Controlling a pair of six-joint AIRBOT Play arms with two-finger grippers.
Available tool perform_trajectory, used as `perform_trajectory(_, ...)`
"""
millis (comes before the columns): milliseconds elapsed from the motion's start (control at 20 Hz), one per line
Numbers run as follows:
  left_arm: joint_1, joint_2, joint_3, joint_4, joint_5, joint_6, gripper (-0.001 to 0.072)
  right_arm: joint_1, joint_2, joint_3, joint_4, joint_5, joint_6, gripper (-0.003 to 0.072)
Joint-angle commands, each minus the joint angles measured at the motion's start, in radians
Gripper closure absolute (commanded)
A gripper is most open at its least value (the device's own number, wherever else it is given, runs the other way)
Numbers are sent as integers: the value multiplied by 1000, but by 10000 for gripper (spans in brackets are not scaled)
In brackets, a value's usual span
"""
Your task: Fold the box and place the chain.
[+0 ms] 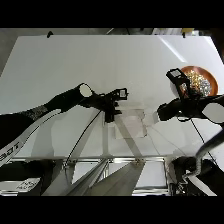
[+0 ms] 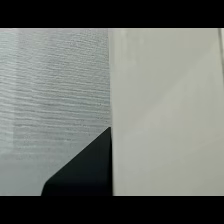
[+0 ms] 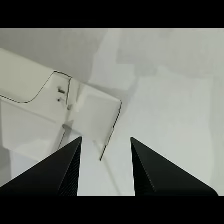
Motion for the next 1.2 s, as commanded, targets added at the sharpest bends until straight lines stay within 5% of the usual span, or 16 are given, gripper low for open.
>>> perform_trajectory(0, -2, -2, -1, 7, -2, 0, 705, 0, 1, 1, 0, 1, 0, 351)
perform_trajectory(300, -2, -2, -1, 6, -3, 0, 698, 0, 1, 1, 51, 23, -147, 357)
perform_trajectory(350, -2, -2, -1, 2, -9, 0, 698, 0, 1, 1, 77, 32, -215, 448)
perform_trajectory(400, -2, -2, -1, -2, -10, 0, 698, 0, 1, 0, 112, 49, -302, 644)
perform_trajectory(450, -2, -2, -1, -2, -10, 0, 698, 0, 1, -2, 159, 74, -388, 674)
perform_trajectory(650, -2, -2, -1, -2, -10, 0, 698, 0, 0, -90, 373, 130, -698, 674)
perform_trajectory(750, -2, -2, -1, -2, -10, 0, 698, 0, -2, -174, 367, 138, -873, 672)
perform_trajectory(850, -2, -2, -1, -2, -10, 0, 698, 0, -2, -222, 360, 153, -1054, 571)
perform_trajectory(1050, -2, -2, -1, -2, -10, 0, 698, 6, -1, -269, 338, 12, -1091, -7)
perform_trajectory(1150, -2, -2, -1, -2, -10, 0, 698, 63, 6, -309, 276, -84, -1093, -6)
